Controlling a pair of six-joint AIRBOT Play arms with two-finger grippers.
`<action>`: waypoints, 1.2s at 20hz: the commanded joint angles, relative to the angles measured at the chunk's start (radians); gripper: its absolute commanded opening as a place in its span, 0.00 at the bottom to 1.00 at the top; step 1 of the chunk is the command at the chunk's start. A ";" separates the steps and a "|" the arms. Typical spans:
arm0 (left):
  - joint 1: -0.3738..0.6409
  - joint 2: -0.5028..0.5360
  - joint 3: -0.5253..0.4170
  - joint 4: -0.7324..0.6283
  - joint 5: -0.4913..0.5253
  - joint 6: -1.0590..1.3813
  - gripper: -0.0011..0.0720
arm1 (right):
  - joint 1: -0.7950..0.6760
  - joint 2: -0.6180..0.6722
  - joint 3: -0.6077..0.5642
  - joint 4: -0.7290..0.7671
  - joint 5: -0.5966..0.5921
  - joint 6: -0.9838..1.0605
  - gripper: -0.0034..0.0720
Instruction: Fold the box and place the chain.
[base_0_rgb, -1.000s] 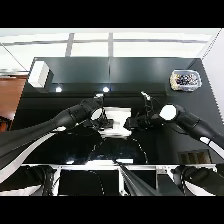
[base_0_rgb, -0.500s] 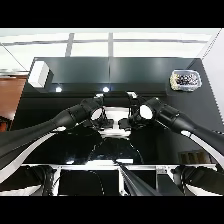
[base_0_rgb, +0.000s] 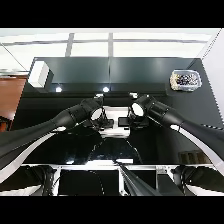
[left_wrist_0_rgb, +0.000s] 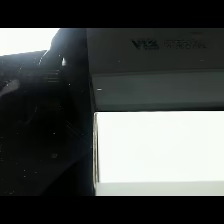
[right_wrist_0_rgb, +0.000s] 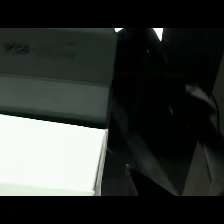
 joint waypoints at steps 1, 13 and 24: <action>0.001 0.000 0.001 0.001 -0.002 0.000 0.05 | 0.005 -0.011 0.007 -0.014 0.044 0.080 0.44; 0.001 0.000 0.001 0.000 -0.004 0.000 0.05 | 0.037 -0.079 0.067 -0.011 0.056 0.068 0.06; 0.001 0.000 0.001 0.001 -0.005 0.000 0.05 | 0.036 -0.077 0.067 -0.018 0.052 -0.005 0.06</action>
